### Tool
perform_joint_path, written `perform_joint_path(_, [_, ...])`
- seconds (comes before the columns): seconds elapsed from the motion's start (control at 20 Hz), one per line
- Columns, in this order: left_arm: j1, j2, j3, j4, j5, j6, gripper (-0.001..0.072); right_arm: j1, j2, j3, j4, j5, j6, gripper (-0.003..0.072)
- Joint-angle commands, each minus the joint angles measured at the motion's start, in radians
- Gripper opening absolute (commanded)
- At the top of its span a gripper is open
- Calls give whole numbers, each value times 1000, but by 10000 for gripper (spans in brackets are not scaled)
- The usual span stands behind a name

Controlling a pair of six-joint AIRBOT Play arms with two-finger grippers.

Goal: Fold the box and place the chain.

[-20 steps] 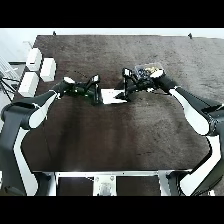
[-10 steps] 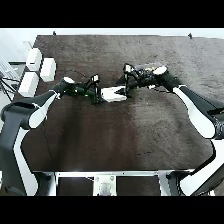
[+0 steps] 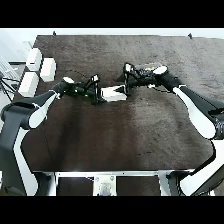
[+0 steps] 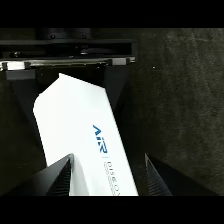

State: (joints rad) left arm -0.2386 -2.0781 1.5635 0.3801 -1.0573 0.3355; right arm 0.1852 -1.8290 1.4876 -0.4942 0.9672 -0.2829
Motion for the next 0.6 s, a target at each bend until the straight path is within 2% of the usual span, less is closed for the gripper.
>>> perform_joint_path(0.0, [-1, 0, 0, 2, -2, 2, 357, 1, -3, 2, 58, -18, -38, 440])
perform_joint_path(0.05, [-1, 0, 0, 2, -2, 2, 356, 0, -3, 2, 57, -18, -41, 391])
perform_joint_path(0.55, [-1, 0, 0, 2, -2, 2, 357, 5, -27, -19, 56, -13, -33, 393])
